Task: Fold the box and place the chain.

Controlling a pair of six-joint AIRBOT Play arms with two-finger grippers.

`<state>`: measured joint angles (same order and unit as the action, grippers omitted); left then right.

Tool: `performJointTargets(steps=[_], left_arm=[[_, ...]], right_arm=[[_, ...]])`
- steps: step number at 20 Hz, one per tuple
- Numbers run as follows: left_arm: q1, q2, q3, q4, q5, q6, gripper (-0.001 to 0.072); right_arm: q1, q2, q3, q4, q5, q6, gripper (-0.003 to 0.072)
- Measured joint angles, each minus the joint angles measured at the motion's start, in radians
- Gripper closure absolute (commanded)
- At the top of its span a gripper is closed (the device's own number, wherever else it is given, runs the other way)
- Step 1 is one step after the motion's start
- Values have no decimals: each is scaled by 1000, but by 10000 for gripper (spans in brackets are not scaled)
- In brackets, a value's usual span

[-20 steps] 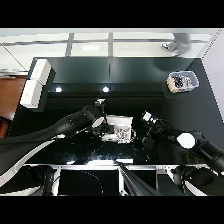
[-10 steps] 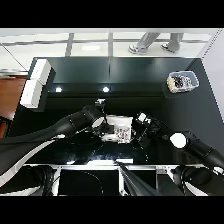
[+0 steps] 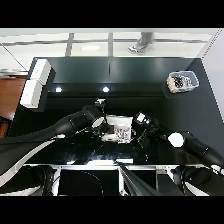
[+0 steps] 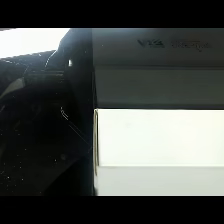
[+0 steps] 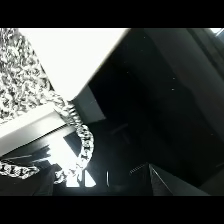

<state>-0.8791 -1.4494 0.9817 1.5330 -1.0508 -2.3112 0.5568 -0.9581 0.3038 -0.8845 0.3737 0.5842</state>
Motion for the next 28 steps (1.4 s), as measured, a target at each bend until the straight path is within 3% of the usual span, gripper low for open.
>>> performJointTargets(steps=[2, 3, 5, 7, 11, 18, 23, 28], left_arm=[[0, 0, 0, 0, 0, 0, 677], [0, 0, 0, 0, 0, 0, 677], [0, 0, 0, 0, 0, 0, 678], [0, 0, 0, 0, 0, 0, 678], [0, 0, 0, 0, 1, 0, 677], [0, 0, 0, 0, 1, 0, 678], [0, 0, 0, 0, 2, 0, 678], [1, 0, 0, 0, 2, 0, 678]], right_arm=[[18, -8, 1, -2, -9, 2, -11], [26, -12, 1, -2, -13, 3, 63], [35, -17, 0, -4, -15, 3, 372], [40, -20, 0, -9, -18, 3, 620], [44, -21, 9, -13, 15, 2, 630], [-3, 52, 79, -34, 199, 79, 632], [-97, 153, 217, -114, 438, 200, 632], [-136, 209, 395, -89, 672, 271, 631]])
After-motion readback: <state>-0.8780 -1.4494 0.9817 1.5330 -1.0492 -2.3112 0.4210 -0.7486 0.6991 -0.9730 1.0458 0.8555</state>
